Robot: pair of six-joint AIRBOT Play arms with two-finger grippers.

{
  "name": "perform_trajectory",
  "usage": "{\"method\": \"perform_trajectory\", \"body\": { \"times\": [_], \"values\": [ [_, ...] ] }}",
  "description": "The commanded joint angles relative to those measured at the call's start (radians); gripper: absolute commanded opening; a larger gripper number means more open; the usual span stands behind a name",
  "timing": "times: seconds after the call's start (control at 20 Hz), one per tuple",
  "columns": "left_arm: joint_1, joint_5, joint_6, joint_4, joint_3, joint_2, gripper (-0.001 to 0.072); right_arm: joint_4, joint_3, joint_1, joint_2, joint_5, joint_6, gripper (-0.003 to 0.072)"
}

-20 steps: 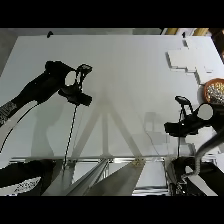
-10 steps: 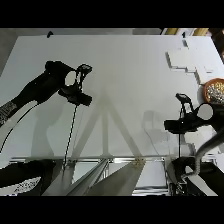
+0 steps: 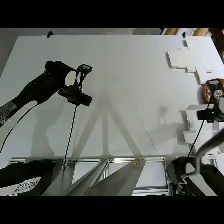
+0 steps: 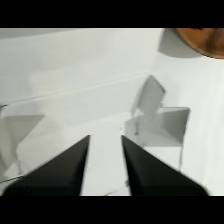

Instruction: Fold the box and place the chain.

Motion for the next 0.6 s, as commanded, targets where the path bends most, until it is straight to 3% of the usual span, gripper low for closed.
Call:
{"method": "perform_trajectory", "body": {
  "times": [0.0, 0.25, 0.35, 0.5, 0.55],
  "values": [
    [0.001, 0.000, 0.000, 0.000, 0.000, 0.000, 0.0029, -0.095, 0.011, -0.193, -0.055, -0.056, -0.063, 0.0527],
    [0.000, 0.000, 0.000, 0.000, 0.000, 0.000, 0.0029, -0.096, 0.011, -0.344, -0.164, -0.095, -0.134, 0.0512],
    [0.001, 0.000, 0.000, 0.000, 0.000, 0.000, 0.0029, -0.101, 0.011, -0.383, -0.203, -0.095, -0.134, 0.0447],
    [0.001, 0.000, 0.000, 0.000, 0.000, 0.000, 0.0029, -0.099, 0.011, -0.428, -0.238, -0.123, -0.153, 0.0435],
    [0.001, 0.000, 0.000, 0.000, 0.000, 0.000, 0.0029, -0.103, 0.011, -0.429, -0.249, -0.136, -0.156, 0.0385]
  ]
}}
